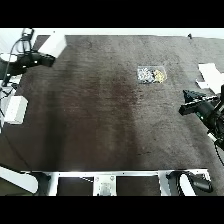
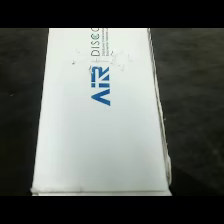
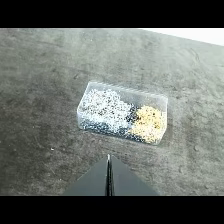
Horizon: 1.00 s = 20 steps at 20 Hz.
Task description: Fold the box and place the chain.
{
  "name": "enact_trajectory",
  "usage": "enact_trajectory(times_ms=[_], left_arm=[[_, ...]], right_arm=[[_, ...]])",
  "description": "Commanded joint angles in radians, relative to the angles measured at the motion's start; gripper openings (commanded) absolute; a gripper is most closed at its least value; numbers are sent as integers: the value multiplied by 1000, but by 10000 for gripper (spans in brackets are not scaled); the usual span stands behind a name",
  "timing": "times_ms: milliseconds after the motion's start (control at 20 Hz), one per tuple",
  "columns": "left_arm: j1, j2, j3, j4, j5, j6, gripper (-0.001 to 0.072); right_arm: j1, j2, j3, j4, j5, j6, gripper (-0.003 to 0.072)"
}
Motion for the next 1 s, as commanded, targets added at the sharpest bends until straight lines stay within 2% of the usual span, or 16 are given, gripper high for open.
enact_trajectory(times_ms=[0,200,950], left_arm=[[96,-36,0,52,35,-126,17],[153,-109,0,60,26,-136,18],[162,-227,0,69,235,-73,19]], right_arm=[[0,1,-4,1,1,27,6],[0,1,-23,10,1,27,6],[0,1,-49,27,1,27,6]])
